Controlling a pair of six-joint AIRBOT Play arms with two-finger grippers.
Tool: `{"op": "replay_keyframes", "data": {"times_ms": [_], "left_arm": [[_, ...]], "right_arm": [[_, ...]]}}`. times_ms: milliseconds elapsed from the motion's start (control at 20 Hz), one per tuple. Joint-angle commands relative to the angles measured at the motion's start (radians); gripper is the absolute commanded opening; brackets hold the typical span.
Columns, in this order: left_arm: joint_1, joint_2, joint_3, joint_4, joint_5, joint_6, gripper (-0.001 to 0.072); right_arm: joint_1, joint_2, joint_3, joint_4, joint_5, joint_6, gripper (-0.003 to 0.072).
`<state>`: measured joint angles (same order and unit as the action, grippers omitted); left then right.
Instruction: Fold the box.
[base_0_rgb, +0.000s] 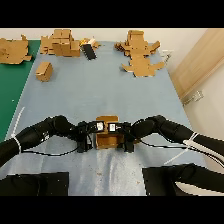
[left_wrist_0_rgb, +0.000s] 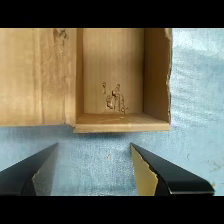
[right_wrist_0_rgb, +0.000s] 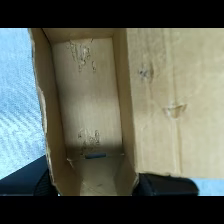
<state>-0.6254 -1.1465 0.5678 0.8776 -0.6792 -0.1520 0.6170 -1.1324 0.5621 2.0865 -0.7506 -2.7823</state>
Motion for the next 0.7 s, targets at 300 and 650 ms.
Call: {"op": "replay_keyframes", "data": {"times_ms": [300,650], "left_arm": [[0.006,0.005,0.000,-0.058,-0.020,-0.051,0.0720],[0.159,0.299,-0.183,-0.211,-0.169,0.061,0.0720]], "right_arm": [[0.000,-0.001,0.000,-0.001,0.000,0.000,0.0568],[0.000,-0.001,0.000,-0.004,0.000,0.000,0.0568]]}}
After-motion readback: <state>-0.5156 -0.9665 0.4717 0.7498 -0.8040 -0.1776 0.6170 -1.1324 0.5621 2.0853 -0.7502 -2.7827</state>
